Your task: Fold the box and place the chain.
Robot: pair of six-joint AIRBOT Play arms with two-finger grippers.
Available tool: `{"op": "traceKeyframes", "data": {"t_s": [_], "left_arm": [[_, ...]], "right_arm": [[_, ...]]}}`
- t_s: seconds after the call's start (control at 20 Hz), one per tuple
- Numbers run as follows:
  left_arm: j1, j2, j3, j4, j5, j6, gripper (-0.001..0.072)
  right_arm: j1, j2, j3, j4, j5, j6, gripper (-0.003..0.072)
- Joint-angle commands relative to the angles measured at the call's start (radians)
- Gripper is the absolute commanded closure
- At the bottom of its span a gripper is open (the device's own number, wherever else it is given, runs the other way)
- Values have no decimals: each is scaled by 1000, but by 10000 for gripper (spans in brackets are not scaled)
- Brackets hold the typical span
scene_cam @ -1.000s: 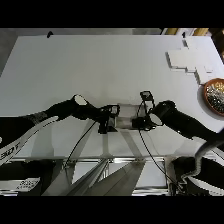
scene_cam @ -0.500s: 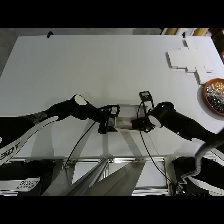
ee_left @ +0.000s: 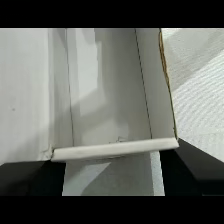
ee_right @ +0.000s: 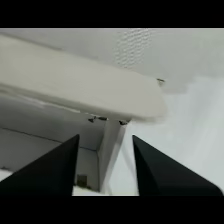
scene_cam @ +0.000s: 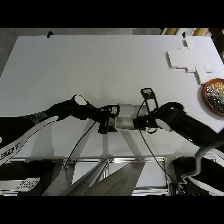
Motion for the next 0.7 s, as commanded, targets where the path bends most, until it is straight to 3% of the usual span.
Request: {"op": "traceKeyframes", "data": {"t_s": [0.0,0.35,0.65], "left_arm": [[1,0,1,0,0,0,675],[0,1,1,0,1,0,675],[1,1,1,0,0,0,675]], "right_arm": [[1,182,3,-43,37,-101,216],[1,629,4,-257,208,-280,218],[1,866,4,-262,427,-483,217]]}}
